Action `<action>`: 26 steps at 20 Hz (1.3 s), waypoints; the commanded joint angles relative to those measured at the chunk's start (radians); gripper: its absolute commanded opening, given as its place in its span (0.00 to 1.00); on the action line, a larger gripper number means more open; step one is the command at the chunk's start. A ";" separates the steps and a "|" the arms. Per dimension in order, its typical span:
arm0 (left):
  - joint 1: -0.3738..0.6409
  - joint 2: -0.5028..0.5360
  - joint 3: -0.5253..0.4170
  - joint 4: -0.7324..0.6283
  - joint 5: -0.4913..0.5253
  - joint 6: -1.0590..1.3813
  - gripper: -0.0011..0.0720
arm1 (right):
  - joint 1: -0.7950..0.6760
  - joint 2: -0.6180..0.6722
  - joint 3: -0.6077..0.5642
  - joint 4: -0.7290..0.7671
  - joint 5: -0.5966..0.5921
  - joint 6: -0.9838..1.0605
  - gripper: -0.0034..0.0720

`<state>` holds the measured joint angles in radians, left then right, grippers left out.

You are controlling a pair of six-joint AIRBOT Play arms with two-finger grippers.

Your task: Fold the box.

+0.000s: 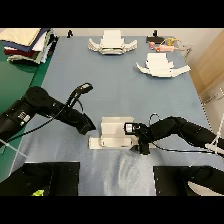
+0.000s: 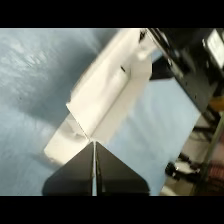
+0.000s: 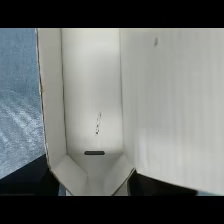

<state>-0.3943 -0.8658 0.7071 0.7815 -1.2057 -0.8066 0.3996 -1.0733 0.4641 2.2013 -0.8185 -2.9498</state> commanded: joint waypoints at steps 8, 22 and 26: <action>-0.142 -0.033 -0.115 0.085 0.167 0.575 0.96 | -0.001 0.000 0.000 0.002 0.001 0.002 0.64; -0.267 -0.139 -0.115 0.156 0.304 0.574 0.40 | -0.001 0.000 0.000 0.002 0.001 0.002 0.64; -0.267 -0.139 -0.115 0.121 0.306 0.574 0.40 | -0.001 0.000 0.000 0.002 0.001 0.002 0.64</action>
<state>-0.6609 -1.0039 0.5922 0.9295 -0.9054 -0.2344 0.3996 -1.0733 0.4641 2.2024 -0.8181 -2.9486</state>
